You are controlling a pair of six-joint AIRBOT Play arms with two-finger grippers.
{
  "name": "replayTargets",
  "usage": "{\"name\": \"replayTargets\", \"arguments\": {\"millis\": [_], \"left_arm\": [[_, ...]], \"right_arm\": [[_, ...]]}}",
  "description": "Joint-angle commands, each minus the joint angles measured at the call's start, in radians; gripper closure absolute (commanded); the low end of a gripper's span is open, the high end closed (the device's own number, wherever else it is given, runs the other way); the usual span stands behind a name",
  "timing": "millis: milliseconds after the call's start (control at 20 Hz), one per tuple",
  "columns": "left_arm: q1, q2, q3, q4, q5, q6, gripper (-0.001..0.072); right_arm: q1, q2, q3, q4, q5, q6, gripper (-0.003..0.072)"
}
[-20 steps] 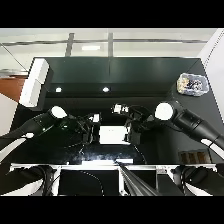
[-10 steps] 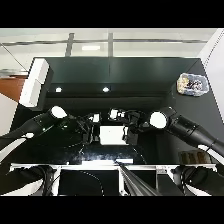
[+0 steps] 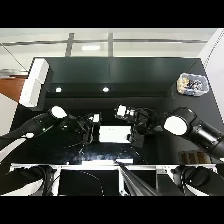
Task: Fold the box and place the chain.
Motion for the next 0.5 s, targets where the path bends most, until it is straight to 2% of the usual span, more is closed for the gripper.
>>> {"name": "replayTargets", "arguments": {"millis": [0,100,150,250,450], "left_arm": [[0.000,-0.001,0.000,0.000,0.000,0.000,0.0178],[0.000,-0.001,0.000,0.000,0.000,0.000,0.0178],[0.000,-0.001,0.000,0.000,0.000,0.000,0.0178],[0.000,-0.001,0.000,0.000,0.000,0.000,0.0178],[0.000,-0.001,0.000,0.000,0.000,0.000,0.0178]], "right_arm": [[-0.005,0.040,-0.083,0.089,-0.108,0.087,-0.0011],[0.017,0.039,-0.187,0.235,-0.307,-0.014,-0.0018],[0.035,0.039,-0.211,0.240,-0.357,-0.066,-0.0018],[0.059,0.037,-0.216,0.175,-0.368,-0.116,-0.0018],[0.059,0.037,-0.216,0.137,-0.306,-0.159,-0.0017]]}}
